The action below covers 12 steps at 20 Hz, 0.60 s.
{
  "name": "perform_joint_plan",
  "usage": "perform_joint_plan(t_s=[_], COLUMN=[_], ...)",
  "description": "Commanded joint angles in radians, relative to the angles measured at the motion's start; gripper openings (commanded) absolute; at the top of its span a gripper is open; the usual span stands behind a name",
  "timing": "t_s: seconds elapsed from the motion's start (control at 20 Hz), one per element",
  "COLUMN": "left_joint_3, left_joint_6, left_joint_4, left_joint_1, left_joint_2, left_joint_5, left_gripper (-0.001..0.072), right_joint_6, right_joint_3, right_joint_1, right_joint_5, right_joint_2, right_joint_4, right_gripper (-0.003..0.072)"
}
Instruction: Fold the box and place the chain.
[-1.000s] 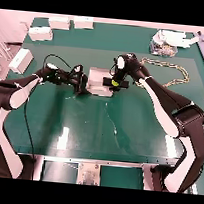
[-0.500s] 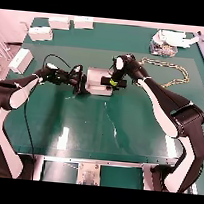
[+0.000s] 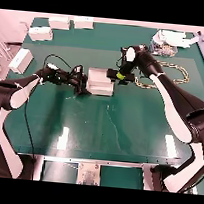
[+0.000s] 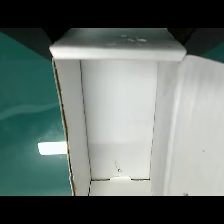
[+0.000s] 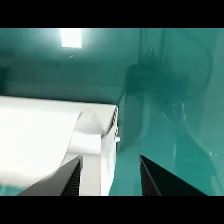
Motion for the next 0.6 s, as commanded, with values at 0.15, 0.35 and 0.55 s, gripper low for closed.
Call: perform_joint_plan(t_s=[0.15,0.35,0.55], left_joint_3=[0.000,0.000,0.000], left_joint_6=[0.002,0.002,0.002], left_joint_4=[0.001,0.001,0.001], left_joint_1=[0.001,0.001,0.001], left_joint_2=[0.000,0.000,0.000], left_joint_5=[-0.001,0.000,0.000], left_gripper=[0.0484,0.0484,0.0484], right_joint_6=[-0.271,-0.492,-0.716], right_joint_3=[0.000,-0.027,-0.122], right_joint_1=[-0.023,-0.105,-0.254], right_joint_5=[0.006,-0.049,-0.222], right_joint_2=[0.119,0.129,0.129], right_joint_4=[-0.091,-0.174,-0.083], right_gripper=[0.0436,0.0438,0.0441])
